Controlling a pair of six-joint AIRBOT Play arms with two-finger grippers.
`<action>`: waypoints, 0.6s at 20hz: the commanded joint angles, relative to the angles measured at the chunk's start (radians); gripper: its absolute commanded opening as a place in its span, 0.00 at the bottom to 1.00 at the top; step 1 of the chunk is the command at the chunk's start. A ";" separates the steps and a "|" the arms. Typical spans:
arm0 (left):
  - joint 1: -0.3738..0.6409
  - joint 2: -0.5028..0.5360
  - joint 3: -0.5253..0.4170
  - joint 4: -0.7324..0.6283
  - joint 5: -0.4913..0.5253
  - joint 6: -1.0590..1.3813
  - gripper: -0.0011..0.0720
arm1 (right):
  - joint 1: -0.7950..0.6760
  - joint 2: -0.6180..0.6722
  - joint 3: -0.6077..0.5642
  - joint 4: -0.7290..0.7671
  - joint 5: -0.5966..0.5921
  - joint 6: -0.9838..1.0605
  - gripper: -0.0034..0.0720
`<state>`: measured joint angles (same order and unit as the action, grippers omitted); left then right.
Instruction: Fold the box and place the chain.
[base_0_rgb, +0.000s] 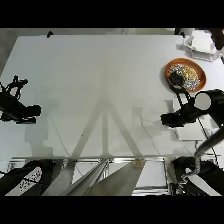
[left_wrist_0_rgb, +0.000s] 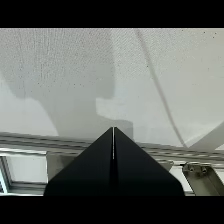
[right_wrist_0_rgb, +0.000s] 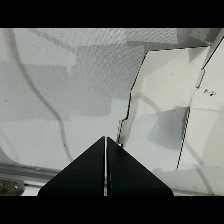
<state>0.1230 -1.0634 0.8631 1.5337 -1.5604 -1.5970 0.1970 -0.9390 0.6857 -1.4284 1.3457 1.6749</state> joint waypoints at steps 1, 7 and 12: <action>0.001 0.001 0.000 0.000 0.000 0.000 0.03 | -0.001 0.001 0.000 0.000 0.000 0.000 0.07; 0.001 0.001 0.000 0.000 0.000 0.000 0.03 | -0.001 0.001 0.000 0.000 0.000 0.000 0.07; 0.001 0.001 0.000 0.000 0.000 0.000 0.03 | -0.001 0.001 0.000 0.000 -0.108 0.000 0.07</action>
<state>0.1230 -1.0634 0.8631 1.5333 -1.5604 -1.5970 0.1970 -0.9390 0.6857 -1.4284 1.3182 1.6749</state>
